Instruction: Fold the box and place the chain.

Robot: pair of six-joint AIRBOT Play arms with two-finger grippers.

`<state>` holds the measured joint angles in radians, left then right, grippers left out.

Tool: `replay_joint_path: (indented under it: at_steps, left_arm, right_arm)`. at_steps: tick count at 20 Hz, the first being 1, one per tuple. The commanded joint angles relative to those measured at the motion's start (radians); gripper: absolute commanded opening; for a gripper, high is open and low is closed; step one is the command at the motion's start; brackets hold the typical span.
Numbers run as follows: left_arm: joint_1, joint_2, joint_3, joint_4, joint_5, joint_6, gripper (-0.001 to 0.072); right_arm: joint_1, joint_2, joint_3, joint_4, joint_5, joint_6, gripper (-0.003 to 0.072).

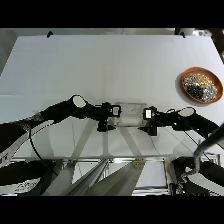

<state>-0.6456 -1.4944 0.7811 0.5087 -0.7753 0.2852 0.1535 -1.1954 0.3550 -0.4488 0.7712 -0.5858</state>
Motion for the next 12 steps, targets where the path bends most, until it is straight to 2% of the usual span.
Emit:
replay_joint_path:
  at_steps: [1, 12]
  left_arm:
    - [-0.004, -0.017, -0.001, -0.021, -0.002, -0.002, 0.0712]
    - [-0.004, -0.019, -0.001, -0.056, 0.024, -0.005, 0.0694]
  right_arm:
    - [0.0, 0.001, 0.0, 0.001, 0.0, 0.001, 0.0575]
    - [0.0, 0.001, 0.0, 0.001, -0.001, 0.001, 0.0575]
